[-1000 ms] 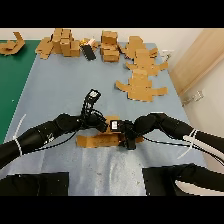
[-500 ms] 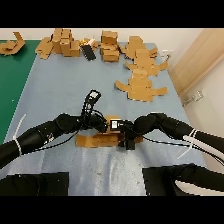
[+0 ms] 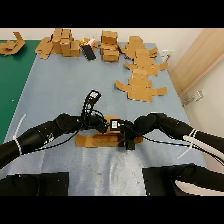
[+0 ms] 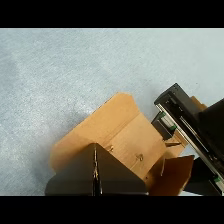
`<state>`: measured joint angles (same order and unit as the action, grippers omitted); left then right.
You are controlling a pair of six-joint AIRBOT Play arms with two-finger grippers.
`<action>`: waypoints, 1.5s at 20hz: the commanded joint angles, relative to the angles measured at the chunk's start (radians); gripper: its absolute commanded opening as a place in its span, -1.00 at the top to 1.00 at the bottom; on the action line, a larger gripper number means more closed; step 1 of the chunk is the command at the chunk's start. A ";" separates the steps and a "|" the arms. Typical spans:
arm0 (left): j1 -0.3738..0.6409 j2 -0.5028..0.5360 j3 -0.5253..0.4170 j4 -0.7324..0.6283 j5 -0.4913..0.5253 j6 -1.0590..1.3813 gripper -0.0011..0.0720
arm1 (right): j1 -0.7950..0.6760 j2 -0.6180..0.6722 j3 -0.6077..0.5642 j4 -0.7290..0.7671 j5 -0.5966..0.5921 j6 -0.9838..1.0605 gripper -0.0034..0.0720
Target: Fold the box.
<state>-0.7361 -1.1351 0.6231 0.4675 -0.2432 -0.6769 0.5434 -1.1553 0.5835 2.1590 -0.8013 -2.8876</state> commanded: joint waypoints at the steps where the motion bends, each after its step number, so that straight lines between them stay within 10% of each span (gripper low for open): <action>1: 0.000 0.000 0.001 0.000 0.000 -0.001 0.94 | 0.000 0.000 0.001 0.004 0.007 0.000 -0.44; 30: 0.000 0.000 0.001 0.000 0.000 -0.001 0.94 | 0.000 -0.022 0.014 0.021 -0.019 -0.004 -0.62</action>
<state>-0.7361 -1.1351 0.6231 0.4671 -0.2436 -0.6781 0.5430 -1.1759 0.5972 2.1735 -0.8169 -2.8914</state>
